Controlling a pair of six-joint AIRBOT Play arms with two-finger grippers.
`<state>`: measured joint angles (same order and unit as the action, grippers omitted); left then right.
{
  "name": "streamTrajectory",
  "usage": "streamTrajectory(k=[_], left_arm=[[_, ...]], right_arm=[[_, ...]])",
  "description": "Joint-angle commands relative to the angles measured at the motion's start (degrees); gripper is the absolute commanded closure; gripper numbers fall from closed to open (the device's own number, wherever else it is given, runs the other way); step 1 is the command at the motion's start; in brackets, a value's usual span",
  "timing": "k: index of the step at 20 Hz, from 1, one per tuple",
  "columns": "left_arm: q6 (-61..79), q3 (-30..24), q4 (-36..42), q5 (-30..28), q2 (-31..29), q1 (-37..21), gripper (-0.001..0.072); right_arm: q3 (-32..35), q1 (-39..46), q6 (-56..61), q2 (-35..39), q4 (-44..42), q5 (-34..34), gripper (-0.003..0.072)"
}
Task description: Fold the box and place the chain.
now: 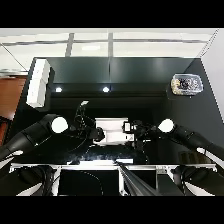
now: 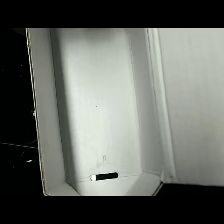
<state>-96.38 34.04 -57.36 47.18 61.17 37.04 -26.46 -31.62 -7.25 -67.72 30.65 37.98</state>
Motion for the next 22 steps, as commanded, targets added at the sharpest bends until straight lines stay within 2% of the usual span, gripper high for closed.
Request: streamTrajectory(k=[1, 6, 7, 8, 11, 13, 16, 18, 20, 22], left_arm=[[-1.6, 0.1, -0.3, 0.3, 0.0, 0.1, 0.0090], [-3.5, 0.1, -0.5, -3.8, 0.1, 2.5, 0.0112], [-5.4, 0.1, -0.7, -3.9, 0.1, 2.7, 0.0114], [-6.6, 0.1, -0.7, -3.6, 0.1, 2.8, 0.0151], [-9.1, 0.1, -1.3, -3.5, 0.1, 3.4, 0.0154], [-12.6, 0.3, -4.4, -3.4, 0.1, 4.6, 0.0158], [-20.9, 2.4, -13.7, -2.9, 0.5, 7.5, 0.0158], [-26.8, 4.4, -19.5, 0.0, 1.8, 8.7, 0.0158], [-30.3, 7.1, -21.8, 6.2, 4.8, 9.2, 0.0158], [-32.7, 11.1, -23.1, 11.9, 8.7, 10.2, 0.0206]], right_arm=[[0.0, 0.0, 0.0, 0.0, 0.0, 0.0, 0.0323], [0.0, 0.0, 0.0, 0.0, 0.0, 0.0, 0.0323], [0.0, -0.1, 0.0, 0.0, 0.0, 0.0, 0.0323], [0.0, 0.0, 0.0, 0.0, 0.0, 0.0, 0.0323], [0.0, -0.1, 0.0, 0.0, 0.0, 0.0, 0.0323], [0.0, -0.1, 0.0, 0.0, 0.0, 0.0, 0.0323], [0.0, -0.1, 0.0, 0.0, 0.0, 0.0, 0.0324], [0.0, -0.1, 0.0, 0.0, 0.0, 0.0, 0.0323], [0.0, -0.1, 0.0, 0.0, 0.0, 0.0, 0.0323], [0.0, -0.1, 0.0, 0.0, 0.0, 0.0, 0.0324]])
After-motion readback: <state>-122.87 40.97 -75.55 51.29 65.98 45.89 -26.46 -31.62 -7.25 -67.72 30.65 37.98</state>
